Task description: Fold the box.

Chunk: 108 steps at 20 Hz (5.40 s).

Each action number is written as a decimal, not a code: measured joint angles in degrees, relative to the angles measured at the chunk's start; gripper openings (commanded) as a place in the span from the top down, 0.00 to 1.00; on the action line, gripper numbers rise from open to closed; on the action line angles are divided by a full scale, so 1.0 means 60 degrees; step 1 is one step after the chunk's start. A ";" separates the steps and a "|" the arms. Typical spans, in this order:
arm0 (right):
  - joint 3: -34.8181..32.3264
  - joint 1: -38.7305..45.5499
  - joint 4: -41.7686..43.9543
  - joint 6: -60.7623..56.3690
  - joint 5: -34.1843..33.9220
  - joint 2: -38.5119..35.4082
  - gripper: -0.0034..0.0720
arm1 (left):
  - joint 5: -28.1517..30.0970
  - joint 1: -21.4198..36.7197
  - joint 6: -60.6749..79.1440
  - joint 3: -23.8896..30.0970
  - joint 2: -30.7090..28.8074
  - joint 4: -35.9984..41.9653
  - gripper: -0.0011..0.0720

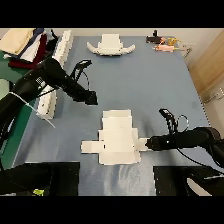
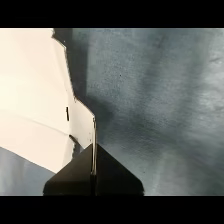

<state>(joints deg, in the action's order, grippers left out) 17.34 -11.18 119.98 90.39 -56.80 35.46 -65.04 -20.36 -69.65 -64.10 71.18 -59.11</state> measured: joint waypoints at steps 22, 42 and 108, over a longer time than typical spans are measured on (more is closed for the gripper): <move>-0.0164 -0.0051 -0.0175 0.0331 0.0131 -0.0044 0.95 | -0.1694 0.0142 0.5982 0.2237 0.2947 0.5788 0.24; 0.0044 -0.0055 -0.1479 0.0248 0.0047 -0.0044 0.71 | -0.2124 0.0047 0.7992 0.2211 0.3060 0.6288 0.97; 0.2521 -0.0040 -0.5512 -0.3916 -0.0076 -0.0022 0.31 | 0.9592 -0.6604 1.3551 0.7031 -0.2769 0.6732 0.97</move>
<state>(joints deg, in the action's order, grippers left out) 32.47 -11.42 86.91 66.89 -57.25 35.33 -7.49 -59.99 11.66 -21.91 54.57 -18.72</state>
